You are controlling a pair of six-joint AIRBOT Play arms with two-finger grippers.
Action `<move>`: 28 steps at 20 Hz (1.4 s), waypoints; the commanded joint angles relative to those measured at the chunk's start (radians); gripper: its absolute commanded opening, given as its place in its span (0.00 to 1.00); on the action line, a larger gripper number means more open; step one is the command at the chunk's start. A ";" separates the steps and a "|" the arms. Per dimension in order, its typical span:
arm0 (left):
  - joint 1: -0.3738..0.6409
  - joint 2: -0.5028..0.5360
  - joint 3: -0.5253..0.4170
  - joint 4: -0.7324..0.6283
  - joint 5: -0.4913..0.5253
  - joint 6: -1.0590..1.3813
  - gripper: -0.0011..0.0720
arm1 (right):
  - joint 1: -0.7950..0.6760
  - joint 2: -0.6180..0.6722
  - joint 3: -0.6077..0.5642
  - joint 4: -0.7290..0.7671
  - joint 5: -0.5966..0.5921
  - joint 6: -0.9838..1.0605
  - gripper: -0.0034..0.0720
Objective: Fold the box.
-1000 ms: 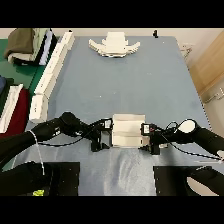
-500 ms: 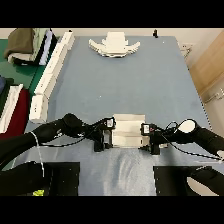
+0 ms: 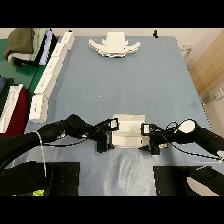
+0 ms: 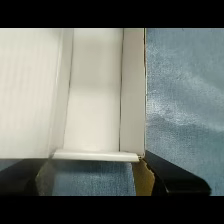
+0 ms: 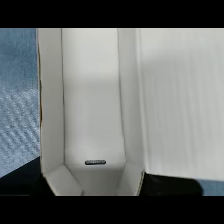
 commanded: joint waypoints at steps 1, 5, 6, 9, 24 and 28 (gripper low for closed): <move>-0.010 -0.007 0.002 -0.002 0.015 -0.010 0.93 | 0.000 -0.001 0.000 0.000 0.000 0.000 0.85; -0.010 -0.007 0.002 -0.002 0.016 -0.009 0.92 | 0.000 -0.001 0.000 0.000 0.000 0.000 0.85; -0.010 -0.007 0.002 -0.002 0.016 -0.009 0.91 | 0.000 -0.001 0.000 0.000 0.000 0.000 0.85; -0.010 -0.007 0.002 -0.001 0.015 -0.008 0.65 | 0.000 -0.001 0.000 0.000 0.000 0.000 0.85; -0.010 -0.006 0.002 0.002 0.014 -0.008 0.65 | 0.000 -0.001 0.000 0.000 0.000 0.000 0.85; -0.010 -0.007 0.002 0.002 0.014 -0.008 0.65 | 0.000 -0.001 0.000 0.000 0.000 0.000 0.85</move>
